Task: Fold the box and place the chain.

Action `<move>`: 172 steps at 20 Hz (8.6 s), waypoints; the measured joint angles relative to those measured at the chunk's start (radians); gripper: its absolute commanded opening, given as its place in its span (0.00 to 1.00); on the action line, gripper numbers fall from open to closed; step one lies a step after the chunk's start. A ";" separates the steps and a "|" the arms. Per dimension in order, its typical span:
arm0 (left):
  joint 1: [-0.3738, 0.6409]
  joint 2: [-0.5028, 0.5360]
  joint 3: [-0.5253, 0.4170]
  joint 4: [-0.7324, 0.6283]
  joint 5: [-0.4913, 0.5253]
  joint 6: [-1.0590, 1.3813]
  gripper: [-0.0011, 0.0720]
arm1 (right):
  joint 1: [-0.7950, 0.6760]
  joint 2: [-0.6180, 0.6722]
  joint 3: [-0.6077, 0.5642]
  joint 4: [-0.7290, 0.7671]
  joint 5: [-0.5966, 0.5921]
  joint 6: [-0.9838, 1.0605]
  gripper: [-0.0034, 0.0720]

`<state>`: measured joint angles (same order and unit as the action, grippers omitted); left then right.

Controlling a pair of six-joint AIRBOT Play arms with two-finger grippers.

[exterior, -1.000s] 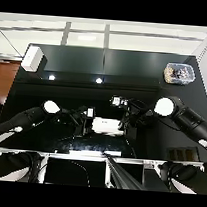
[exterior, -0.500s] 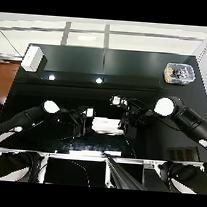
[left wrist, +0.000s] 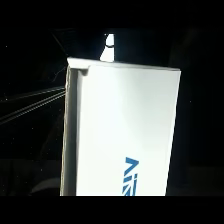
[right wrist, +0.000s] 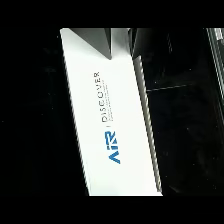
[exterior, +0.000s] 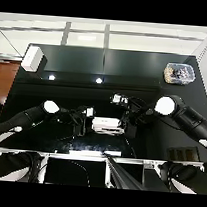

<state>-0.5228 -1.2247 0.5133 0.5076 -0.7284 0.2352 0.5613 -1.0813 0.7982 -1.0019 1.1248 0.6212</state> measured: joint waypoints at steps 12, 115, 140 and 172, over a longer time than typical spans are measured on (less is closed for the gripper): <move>0.000 0.000 0.000 0.000 0.000 0.001 0.65 | 0.001 -0.002 -0.019 0.001 0.005 0.005 0.22; 0.008 0.144 0.002 0.197 0.002 -0.224 0.99 | -0.573 0.122 -0.044 0.546 0.205 0.338 0.11; -0.227 -0.017 0.277 0.284 0.011 -0.509 0.98 | -0.658 0.143 -0.038 0.459 0.169 0.328 0.11; -0.272 -0.153 0.280 0.332 0.026 -0.531 0.86 | -0.658 0.143 -0.038 0.457 0.138 0.328 0.11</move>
<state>-0.7952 -1.3773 0.7933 0.8391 -0.7021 -0.2955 -0.0971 -0.9386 0.7605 -0.5449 1.2633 0.9497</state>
